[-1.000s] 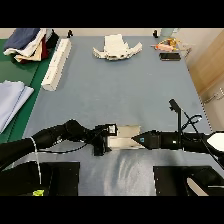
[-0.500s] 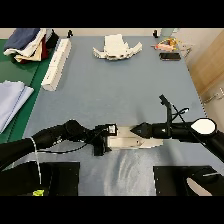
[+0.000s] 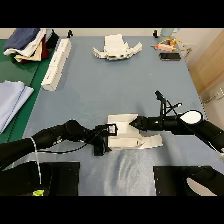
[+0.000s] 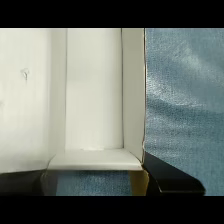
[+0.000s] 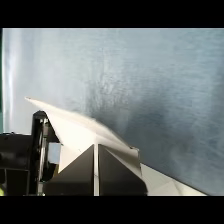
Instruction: Fold the box.
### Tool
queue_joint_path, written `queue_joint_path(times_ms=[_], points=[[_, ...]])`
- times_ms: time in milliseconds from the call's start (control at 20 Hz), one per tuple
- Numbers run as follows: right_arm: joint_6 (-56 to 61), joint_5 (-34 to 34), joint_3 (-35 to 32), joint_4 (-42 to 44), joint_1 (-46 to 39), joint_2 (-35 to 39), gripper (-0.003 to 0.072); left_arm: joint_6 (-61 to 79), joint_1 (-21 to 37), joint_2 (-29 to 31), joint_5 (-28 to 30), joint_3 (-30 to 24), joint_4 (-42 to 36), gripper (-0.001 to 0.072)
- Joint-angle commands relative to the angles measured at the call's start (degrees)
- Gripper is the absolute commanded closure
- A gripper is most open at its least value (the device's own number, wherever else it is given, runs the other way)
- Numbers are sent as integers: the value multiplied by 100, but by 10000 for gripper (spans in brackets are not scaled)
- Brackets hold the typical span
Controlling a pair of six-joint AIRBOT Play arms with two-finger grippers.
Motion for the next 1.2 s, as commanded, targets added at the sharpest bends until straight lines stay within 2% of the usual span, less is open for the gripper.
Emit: queue_joint_path(times_ms=[0, 600, 1150], points=[[-72, -79, 13, -120, 11, -190, 653, 4, -2, 4, 2, 4, 0, 237], [-452, -409, 13, -721, 402, -782, 675, 4, -2, 4, 0, 4, 0, 237], [-474, -267, 144, -717, 402, -507, 675, 4, -2, 4, 2, 4, 0, 236]])
